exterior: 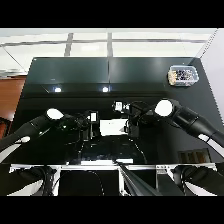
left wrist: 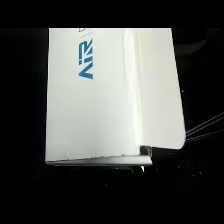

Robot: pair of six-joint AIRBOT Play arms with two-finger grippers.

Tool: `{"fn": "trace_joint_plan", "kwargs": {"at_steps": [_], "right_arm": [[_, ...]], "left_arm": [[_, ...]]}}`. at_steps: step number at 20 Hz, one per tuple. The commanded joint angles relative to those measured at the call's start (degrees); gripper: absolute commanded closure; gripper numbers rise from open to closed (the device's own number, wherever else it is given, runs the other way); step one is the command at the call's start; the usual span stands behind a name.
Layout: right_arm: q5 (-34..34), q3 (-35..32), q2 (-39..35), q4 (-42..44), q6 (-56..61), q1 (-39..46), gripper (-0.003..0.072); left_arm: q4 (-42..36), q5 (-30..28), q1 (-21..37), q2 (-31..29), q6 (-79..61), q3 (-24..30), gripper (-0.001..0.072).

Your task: Fold the box and place the chain.

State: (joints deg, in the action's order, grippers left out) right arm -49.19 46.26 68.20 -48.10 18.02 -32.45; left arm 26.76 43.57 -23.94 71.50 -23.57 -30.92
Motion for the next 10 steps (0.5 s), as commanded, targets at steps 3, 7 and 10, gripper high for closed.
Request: {"fn": "trace_joint_plan", "kwargs": {"at_steps": [3, 7, 10], "right_arm": [[0.0, 0.0, 0.2, -0.4, 0.3, -0.2, 0.0439], [0.0, 0.0, 0.1, -0.4, 1.1, -0.2, 0.0449], [-0.1, 0.0, -0.3, -0.4, 1.7, -0.2, 0.0449]], "left_arm": [[0.0, 0.0, 0.0, 0.0, 0.0, 0.0, 0.0221], [0.0, 0.0, 0.0, 0.0, 0.0, 0.0, 0.0221], [0.0, 0.0, 0.0, 0.0, 0.0, 0.0, 0.0221]]}}
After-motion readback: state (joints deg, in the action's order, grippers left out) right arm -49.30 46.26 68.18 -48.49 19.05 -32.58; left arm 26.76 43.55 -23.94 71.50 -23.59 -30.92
